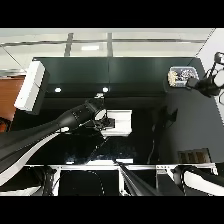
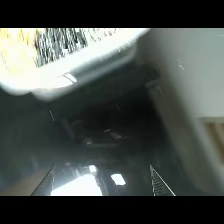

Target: Fold the box and place the chain.

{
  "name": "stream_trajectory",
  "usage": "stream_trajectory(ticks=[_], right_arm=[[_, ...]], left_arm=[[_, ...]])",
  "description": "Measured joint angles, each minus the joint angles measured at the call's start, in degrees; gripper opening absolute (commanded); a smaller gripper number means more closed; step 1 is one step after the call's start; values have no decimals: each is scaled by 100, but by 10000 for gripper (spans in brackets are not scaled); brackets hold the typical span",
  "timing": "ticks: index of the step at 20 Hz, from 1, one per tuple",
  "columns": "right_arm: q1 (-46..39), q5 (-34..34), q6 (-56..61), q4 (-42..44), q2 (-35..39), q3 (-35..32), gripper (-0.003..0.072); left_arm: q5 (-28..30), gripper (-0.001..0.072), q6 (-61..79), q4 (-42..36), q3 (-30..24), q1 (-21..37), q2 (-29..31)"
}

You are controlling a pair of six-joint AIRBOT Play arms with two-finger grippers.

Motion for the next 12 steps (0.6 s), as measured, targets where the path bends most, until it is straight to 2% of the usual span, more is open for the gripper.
stream_trajectory(ticks=[2, 7, 8, 9, 12], right_arm=[[-136, 197, 31, 267, -769, 911, 704], [-286, 1342, 844, 433, -2597, 3440, 701], [-297, 1491, 942, 459, -2889, 3858, 668], [-306, 1622, 1008, 450, -3128, 4183, 633], [-321, 1891, 1132, 334, -3654, 4841, 633]], left_arm=[[-20, 32, 0, 4, 0, 0, 0], [-35, 32, 2, 11, 2, 0, 0], [-35, 32, 4, 11, 2, 0, 0], [-35, 32, 4, 11, 2, 0, 0], [-37, 32, 7, 11, 2, 0, 0]])
